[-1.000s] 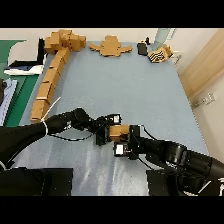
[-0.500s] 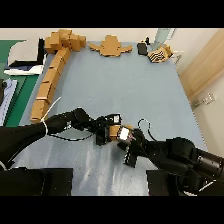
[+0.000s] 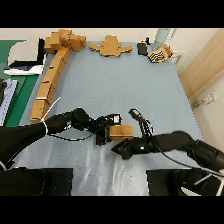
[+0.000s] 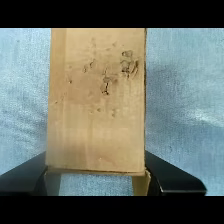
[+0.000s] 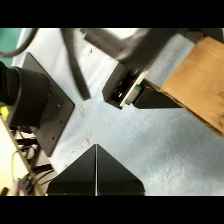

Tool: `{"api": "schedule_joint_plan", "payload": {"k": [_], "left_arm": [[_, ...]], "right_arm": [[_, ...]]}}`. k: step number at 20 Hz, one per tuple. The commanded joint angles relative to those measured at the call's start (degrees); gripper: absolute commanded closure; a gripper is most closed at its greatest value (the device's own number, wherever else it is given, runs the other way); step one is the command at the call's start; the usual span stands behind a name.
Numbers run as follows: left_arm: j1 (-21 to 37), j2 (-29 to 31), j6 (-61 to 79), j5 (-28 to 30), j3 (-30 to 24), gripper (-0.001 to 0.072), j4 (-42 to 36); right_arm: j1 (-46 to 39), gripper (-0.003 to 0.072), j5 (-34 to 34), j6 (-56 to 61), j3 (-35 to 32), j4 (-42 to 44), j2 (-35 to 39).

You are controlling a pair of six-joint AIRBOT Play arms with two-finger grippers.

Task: Fold the box.

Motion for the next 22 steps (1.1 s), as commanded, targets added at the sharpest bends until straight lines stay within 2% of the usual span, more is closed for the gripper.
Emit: {"api": "schedule_joint_plan", "payload": {"k": [1, 4, 6, 8, 12, 17, 22], "left_arm": [[0.00, 0.00, 0.02, 0.00, 0.02, 0.0387, 0.00], [0.00, 0.00, 0.02, 0.00, 0.02, 0.0387, 0.00], [0.00, 0.00, 0.00, 0.00, 0.02, 0.0387, 0.00], [0.00, 0.00, 0.02, 0.00, 0.02, 0.0387, 0.00], [0.00, 0.00, 0.00, 0.00, 0.02, 0.0387, 0.00], [0.00, 0.00, 0.00, 0.00, 0.02, 0.0387, 0.00], [0.00, 0.00, 0.02, 0.00, 0.02, 0.0387, 0.00]], "right_arm": [[-14.84, 0.0684, -18.71, -11.89, 1.57, 14.12, -7.19], [-25.66, 0.0684, -27.19, -18.21, 1.95, 17.62, -12.09], [-30.45, 0.0683, -29.11, -18.21, 1.95, 17.66, -14.01], [-31.69, 0.0681, -28.72, -16.98, 1.92, 17.51, -14.62], [-31.58, 0.0681, -24.65, -9.46, -0.11, 13.75, -14.49], [-31.61, 0.0682, -20.41, -8.44, -8.83, 17.29, -11.26], [-31.61, 0.0682, -13.20, -3.52, -9.68, 17.94, -7.37]]}}
